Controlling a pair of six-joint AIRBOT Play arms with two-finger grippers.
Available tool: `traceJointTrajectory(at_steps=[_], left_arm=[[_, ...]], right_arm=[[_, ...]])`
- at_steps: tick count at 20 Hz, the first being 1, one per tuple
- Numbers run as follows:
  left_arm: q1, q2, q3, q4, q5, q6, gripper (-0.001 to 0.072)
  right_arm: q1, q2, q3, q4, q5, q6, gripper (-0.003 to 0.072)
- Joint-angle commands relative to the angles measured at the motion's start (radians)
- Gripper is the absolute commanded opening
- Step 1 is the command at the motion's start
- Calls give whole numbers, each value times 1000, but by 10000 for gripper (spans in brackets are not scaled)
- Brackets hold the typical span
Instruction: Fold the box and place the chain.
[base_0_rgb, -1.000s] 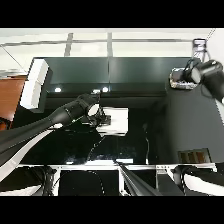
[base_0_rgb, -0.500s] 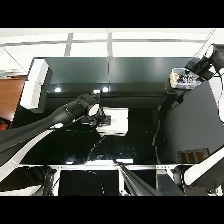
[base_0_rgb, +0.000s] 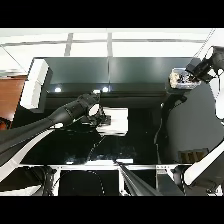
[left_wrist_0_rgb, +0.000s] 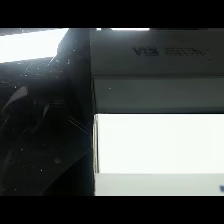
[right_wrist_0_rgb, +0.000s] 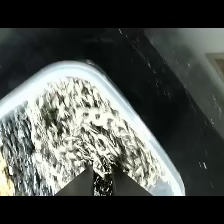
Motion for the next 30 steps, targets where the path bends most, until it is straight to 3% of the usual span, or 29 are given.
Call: traceJointTrajectory(at_steps=[1, 7, 14, 21, 25, 30], left_arm=[[0, -1, 0, 0, 2, 0, 29], [0, -1, 0, 0, 2, 0, 29], [0, -1, 0, 0, 2, 0, 29], [0, -1, 0, 0, 2, 0, 29], [0, -1, 0, 0, 2, 0, 29], [0, -1, 0, 0, 2, 0, 29]], right_arm=[[-3, 56, 47, -3, 34, -99, 9], [-3, 347, 60, 44, 76, -380, 7], [-19, 659, 60, 282, 79, -471, 7], [-6, 845, 50, 631, 139, -543, 6], [48, 950, -76, 716, 141, -602, 6], [226, 991, -171, 716, 185, -639, 7]])
